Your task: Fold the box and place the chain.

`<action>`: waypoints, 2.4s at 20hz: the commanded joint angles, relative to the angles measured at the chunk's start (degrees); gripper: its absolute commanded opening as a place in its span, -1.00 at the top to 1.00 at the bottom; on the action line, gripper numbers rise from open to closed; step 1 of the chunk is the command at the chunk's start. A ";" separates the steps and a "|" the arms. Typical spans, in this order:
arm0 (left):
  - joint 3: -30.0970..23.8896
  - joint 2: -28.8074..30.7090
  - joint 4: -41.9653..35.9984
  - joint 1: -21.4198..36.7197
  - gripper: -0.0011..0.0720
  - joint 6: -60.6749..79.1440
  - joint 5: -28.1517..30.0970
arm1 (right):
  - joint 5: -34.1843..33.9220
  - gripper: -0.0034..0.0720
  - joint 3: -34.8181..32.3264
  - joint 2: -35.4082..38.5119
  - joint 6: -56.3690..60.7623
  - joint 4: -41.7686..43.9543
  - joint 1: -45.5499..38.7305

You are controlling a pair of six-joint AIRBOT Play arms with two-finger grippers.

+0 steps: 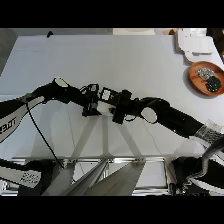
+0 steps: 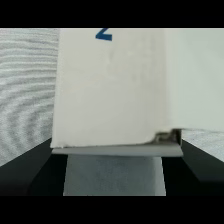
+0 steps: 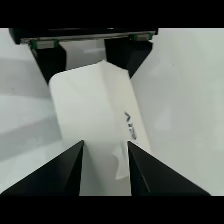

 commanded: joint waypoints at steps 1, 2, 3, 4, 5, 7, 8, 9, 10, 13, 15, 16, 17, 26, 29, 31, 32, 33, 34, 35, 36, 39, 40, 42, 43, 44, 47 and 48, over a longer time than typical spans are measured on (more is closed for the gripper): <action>0.02 0.04 0.02 0.07 0.26 0.02 0.00 | 0.83 -0.01 -0.04 -0.02 -0.63 -0.85 0.33; 0.02 0.04 0.02 0.04 0.26 0.02 0.00 | 0.50 -0.02 -0.04 -0.24 -2.38 -1.36 0.33; 0.02 0.04 0.02 0.04 0.26 0.02 0.00 | 0.11 -0.11 -0.15 -0.57 -4.37 -1.44 0.33; 0.02 0.04 0.02 0.07 0.26 0.02 0.00 | -0.92 -0.12 -0.42 -1.05 -5.70 -1.44 0.33; 0.02 0.04 0.02 0.04 0.26 0.02 0.00 | -1.84 -0.13 -0.63 -1.53 -6.45 -1.44 0.26; 0.02 0.04 0.02 0.07 0.26 0.02 0.00 | -4.31 -0.13 -0.74 -2.47 -6.43 -1.44 0.26; 0.02 0.04 0.02 0.07 0.26 0.02 0.00 | -5.73 -0.13 -0.74 -2.62 -6.43 -1.44 0.26; 0.02 0.04 0.02 0.04 0.26 0.02 0.00 | -7.30 -0.13 -0.74 -2.62 -6.43 -1.44 0.26; 0.02 0.04 0.04 0.04 0.26 0.02 0.00 | -8.87 -0.13 -0.74 -2.62 -6.40 -1.44 0.26; 0.02 0.04 0.02 0.07 0.26 0.02 0.00 | -9.33 -0.13 -0.74 -2.62 -6.40 -1.44 0.26; 0.02 0.04 0.02 0.07 0.26 0.02 0.00 | -9.07 -0.13 -0.74 -2.71 -6.38 -1.44 0.26; 0.02 0.04 0.04 0.04 0.26 0.02 0.00 | -9.18 -0.12 -0.74 -2.93 -6.38 -1.44 0.26; 0.02 0.04 0.02 0.07 0.26 0.02 0.00 | -9.29 -0.12 -0.74 -3.30 -6.38 -1.44 0.26; 0.02 0.04 0.02 0.04 0.26 0.02 0.00 | -8.61 0.25 -0.74 -4.04 -6.19 -1.33 0.26; 0.02 0.04 0.02 0.04 0.26 0.02 0.00 | -4.61 0.26 -0.76 -4.07 -6.19 -1.05 0.26; 0.02 0.04 0.02 0.07 0.26 0.02 0.02 | -2.60 0.33 -0.76 -4.07 -6.16 -0.92 0.28; 0.02 0.04 0.02 0.07 0.26 0.02 0.00 | -2.38 0.32 -0.76 -4.07 -6.19 -0.79 0.28; 0.02 0.04 0.02 0.04 0.26 0.02 0.00 | -2.40 0.32 -0.76 -4.07 -6.19 -0.74 0.26; 0.02 0.04 0.04 0.04 0.26 0.02 0.00 | -2.40 0.27 -0.76 -4.07 -6.16 -0.74 0.28; 0.02 0.04 0.02 0.04 0.26 0.02 0.00 | -2.38 0.14 -0.76 -4.07 -6.16 -0.74 0.28; 0.02 0.04 0.02 0.04 0.26 0.02 0.00 | -2.40 -0.04 -0.76 -4.04 -6.16 -0.72 0.28; 0.02 0.04 0.02 0.04 0.26 0.02 0.00 | -2.71 -0.05 -0.76 -4.00 -6.19 -0.76 0.26; 0.02 0.04 0.02 0.07 0.26 0.02 0.00 | -3.23 -0.05 -0.76 -3.78 -6.19 -0.79 0.26; 0.02 0.04 0.02 0.07 0.26 0.02 0.00 | -3.69 -0.05 -0.74 -2.49 -6.19 -0.79 0.26; 0.02 0.04 0.02 0.07 0.26 0.02 0.00 | -3.63 -0.05 -0.74 -1.53 -6.19 -0.79 0.26; 0.02 0.04 0.02 0.04 0.26 0.02 0.00 | -3.56 -0.05 -0.76 -0.39 -6.19 -0.76 0.26; 0.02 0.04 0.02 0.04 0.26 0.02 0.02 | -3.63 -0.02 -0.74 3.74 -4.63 -0.72 0.26; 0.02 0.04 0.02 0.04 0.26 0.02 0.00 | -3.69 0.12 -0.74 4.92 -2.78 -0.70 0.24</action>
